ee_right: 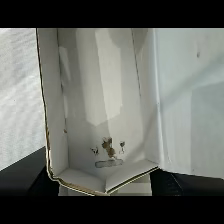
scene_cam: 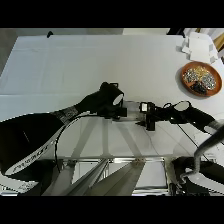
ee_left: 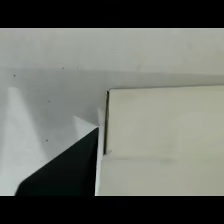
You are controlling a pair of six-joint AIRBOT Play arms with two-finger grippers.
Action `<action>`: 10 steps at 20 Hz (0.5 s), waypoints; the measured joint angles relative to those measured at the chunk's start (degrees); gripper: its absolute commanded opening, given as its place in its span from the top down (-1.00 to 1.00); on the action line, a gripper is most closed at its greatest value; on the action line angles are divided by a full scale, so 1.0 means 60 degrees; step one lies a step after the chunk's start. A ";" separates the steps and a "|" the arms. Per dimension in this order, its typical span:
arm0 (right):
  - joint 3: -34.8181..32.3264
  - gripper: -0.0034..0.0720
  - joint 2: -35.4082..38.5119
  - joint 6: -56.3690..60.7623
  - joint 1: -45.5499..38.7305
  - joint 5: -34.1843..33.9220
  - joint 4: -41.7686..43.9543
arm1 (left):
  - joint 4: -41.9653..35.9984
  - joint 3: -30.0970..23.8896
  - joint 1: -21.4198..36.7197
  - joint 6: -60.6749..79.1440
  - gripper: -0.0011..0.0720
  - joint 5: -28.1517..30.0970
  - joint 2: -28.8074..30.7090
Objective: Fold the box and place the chain.
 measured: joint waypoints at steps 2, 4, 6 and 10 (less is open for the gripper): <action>0.0000 -0.14 -0.0004 0.0000 0.0000 0.0000 0.0000 | -0.0033 0.0007 0.0069 -0.0036 0.33 0.0000 0.0164; 0.0000 -0.14 0.0000 0.0000 0.0000 0.0000 0.0000 | -0.0022 0.0007 0.0175 0.0018 0.32 -0.0044 0.0382; 0.0000 -0.14 0.0000 0.0000 -0.0004 0.0000 0.0000 | -0.0084 0.0007 0.0335 0.0459 -0.20 -0.0113 0.0674; 0.0000 -0.14 0.0000 0.0000 0.0000 0.0000 -0.0004 | -0.0448 0.0007 0.0841 0.2514 -0.80 -0.0306 0.1639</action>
